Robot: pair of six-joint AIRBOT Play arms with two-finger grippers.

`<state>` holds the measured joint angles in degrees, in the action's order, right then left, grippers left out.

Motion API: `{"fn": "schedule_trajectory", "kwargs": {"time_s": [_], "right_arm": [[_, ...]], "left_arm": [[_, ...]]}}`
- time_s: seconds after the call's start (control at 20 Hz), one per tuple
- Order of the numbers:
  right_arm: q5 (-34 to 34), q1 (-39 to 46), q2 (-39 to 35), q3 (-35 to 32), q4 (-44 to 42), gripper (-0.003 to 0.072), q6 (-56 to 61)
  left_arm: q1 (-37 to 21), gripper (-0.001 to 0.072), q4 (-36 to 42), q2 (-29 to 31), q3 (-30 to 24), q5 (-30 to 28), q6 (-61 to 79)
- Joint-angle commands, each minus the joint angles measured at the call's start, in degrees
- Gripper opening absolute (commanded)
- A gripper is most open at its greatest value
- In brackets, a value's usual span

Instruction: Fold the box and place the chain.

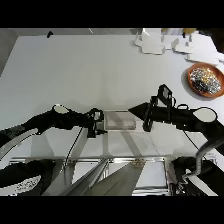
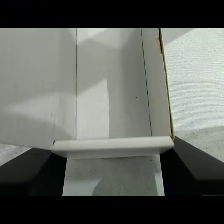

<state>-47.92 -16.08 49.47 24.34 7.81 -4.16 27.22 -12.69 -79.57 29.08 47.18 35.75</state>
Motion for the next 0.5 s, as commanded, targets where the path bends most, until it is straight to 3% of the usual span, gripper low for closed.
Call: {"fn": "schedule_trajectory", "kwargs": {"time_s": [0.0,0.15,0.45], "right_arm": [[-4.3,0.0,8.0,0.0,-7.7,0.0017,-5.4],[-12.3,-0.1,11.0,0.0,-6.5,0.0017,-11.6],[-1.1,0.0,11.0,0.1,-6.8,0.0017,-9.6]], "left_arm": [[0.0,0.0256,0.0,0.0,0.0,0.0,0.0],[0.0,0.0256,0.0,0.0,0.0,0.0,0.0],[0.0,0.0256,0.0,0.0,0.0,0.0,0.0]]}}
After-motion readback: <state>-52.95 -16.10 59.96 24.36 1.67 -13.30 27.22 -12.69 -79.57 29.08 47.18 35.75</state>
